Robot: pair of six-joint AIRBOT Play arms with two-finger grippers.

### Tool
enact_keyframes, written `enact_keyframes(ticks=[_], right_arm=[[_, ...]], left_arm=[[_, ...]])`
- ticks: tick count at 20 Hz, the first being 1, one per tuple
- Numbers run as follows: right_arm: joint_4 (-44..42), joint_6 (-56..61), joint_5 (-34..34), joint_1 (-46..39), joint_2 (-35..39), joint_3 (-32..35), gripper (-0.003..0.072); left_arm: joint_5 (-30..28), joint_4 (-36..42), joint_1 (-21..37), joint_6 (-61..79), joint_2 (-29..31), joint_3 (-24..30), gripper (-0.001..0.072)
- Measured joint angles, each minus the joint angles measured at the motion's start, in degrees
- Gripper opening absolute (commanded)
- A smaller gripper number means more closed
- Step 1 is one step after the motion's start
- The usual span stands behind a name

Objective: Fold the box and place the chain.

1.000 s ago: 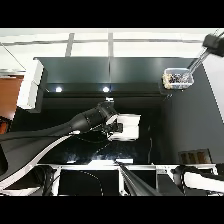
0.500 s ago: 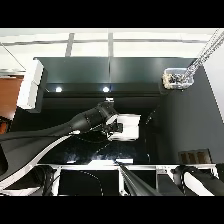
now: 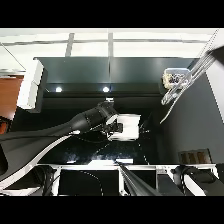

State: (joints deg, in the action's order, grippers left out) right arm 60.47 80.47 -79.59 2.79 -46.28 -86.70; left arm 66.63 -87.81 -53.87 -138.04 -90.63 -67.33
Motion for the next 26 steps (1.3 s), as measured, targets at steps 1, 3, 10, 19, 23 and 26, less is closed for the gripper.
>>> enact_keyframes(ticks=[1, 3, 10, 19, 23, 26], right_arm=[[-2.4, -0.7, -0.4, 0.7, 0.9, 2.7, 0.0015], [-6.6, -1.7, -0.8, 2.2, 2.0, 7.3, 0.0015], [-15.3, -3.5, 1.1, 10.3, 3.1, 16.3, 0.0015], [-21.9, -0.9, 10.0, 16.2, 3.2, 18.9, 0.0015], [-23.7, 0.0, 9.8, 14.2, 3.2, 18.9, 0.0015], [-22.5, 0.8, 8.7, 14.7, 3.2, 21.3, 0.0015]], left_arm=[[0.0, 0.0, 0.0, 0.0, 0.0, 0.0, 0.0032], [0.0, 0.0, 0.0, 0.0, 0.0, 0.0, 0.0032], [0.0, 0.0, 0.0, 0.0, 0.0, 0.0, 0.0032], [0.0, 0.0, 0.0, 0.0, 0.0, 0.0, 0.0032], [0.0, 0.0, 0.0, 0.0, 0.0, 0.0, 0.0032], [0.0, 0.0, 0.0, 0.0, 0.0, 0.0, 0.0032]])
